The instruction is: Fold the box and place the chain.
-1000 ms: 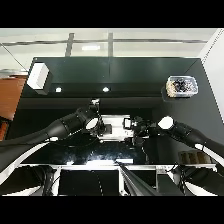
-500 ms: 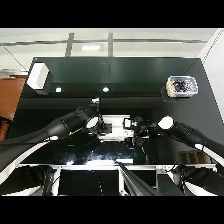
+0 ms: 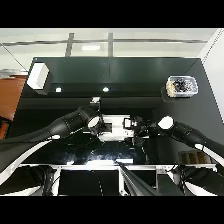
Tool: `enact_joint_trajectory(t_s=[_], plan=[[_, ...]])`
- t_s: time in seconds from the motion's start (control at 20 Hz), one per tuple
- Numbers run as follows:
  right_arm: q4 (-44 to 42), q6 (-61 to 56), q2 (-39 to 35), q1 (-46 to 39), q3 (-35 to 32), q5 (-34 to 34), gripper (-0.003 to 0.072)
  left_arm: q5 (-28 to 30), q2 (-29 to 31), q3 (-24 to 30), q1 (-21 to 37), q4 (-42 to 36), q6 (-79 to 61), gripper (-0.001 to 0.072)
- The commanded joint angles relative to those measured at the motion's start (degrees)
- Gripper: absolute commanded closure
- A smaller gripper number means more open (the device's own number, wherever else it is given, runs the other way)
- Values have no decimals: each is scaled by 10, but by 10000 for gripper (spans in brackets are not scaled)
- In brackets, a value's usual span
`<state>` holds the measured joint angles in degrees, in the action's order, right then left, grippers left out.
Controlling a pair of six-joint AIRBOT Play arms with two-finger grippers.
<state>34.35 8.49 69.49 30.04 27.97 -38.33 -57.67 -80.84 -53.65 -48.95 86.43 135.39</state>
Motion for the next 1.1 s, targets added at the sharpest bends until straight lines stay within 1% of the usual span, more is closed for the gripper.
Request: enact_joint_trajectory(t_s=[0.0,0.05,0.1,0.15,0.25,0.45,0.55,0.85,0.9,0.95,1.05], plan=[[0,-1,0,1,0,-1,115,17,-1,-1,0,-1,-2,679],[0,-14,-1,1,0,-1,-8,15,-1,-1,0,0,-4,679],[1,-30,-3,1,0,-3,-34,14,0,-1,0,-1,-11,679],[5,-44,-7,0,0,-7,-34,14,1,-1,0,-1,-15,680],[50,-65,-26,0,0,-28,-34,8,3,-1,0,1,-16,679],[164,-123,-75,-1,0,-70,-34,-44,4,0,0,16,-17,679],[167,-124,-75,-1,0,-64,-34,-61,4,0,-2,16,-17,679],[89,-108,-74,0,0,-35,-32,-47,-2,0,-2,20,-1,680],[70,-108,-74,0,0,-30,16,-47,-2,0,-2,20,-1,680],[57,-108,-74,0,0,-30,142,-47,-2,0,-2,20,-1,680],[53,-108,-72,1,0,-30,150,-45,-2,0,-2,20,-1,680]])
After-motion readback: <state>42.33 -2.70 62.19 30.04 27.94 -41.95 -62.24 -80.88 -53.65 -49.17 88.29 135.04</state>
